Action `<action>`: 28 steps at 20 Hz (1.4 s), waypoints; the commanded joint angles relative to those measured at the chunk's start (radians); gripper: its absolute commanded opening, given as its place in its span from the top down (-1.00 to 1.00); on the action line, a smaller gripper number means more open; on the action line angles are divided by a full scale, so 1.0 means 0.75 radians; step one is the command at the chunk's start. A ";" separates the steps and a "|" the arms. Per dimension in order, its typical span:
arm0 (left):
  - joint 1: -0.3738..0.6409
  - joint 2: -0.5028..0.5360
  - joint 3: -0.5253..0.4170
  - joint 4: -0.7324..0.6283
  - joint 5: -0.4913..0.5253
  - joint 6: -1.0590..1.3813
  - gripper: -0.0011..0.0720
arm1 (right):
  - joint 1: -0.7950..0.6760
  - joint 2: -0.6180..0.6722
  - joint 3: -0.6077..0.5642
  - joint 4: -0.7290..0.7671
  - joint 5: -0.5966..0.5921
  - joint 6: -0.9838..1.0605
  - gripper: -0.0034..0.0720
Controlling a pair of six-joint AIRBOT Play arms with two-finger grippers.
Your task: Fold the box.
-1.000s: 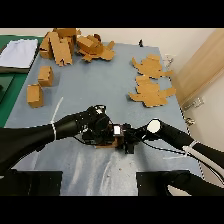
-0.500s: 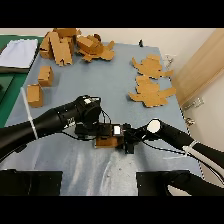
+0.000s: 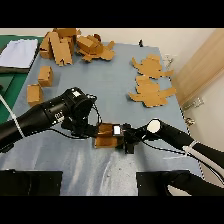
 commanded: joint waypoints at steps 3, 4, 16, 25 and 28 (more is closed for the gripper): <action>0.030 0.038 -0.022 0.216 0.097 0.590 0.94 | 0.001 0.001 0.000 0.001 0.000 0.001 -0.31; 0.057 0.048 -0.036 0.175 0.191 0.735 0.94 | 0.001 0.001 0.000 0.001 -0.001 0.001 -0.31; 1.089 0.009 -0.291 -1.441 0.402 2.855 0.94 | 0.001 0.001 0.000 0.001 0.000 0.001 -0.31; 0.991 0.161 -0.797 -1.895 0.340 3.628 0.95 | 0.000 0.001 0.000 0.001 0.000 0.001 -0.31; 0.951 0.242 -0.997 -1.930 0.518 4.007 0.94 | 0.000 0.001 0.000 0.001 0.000 0.001 -0.31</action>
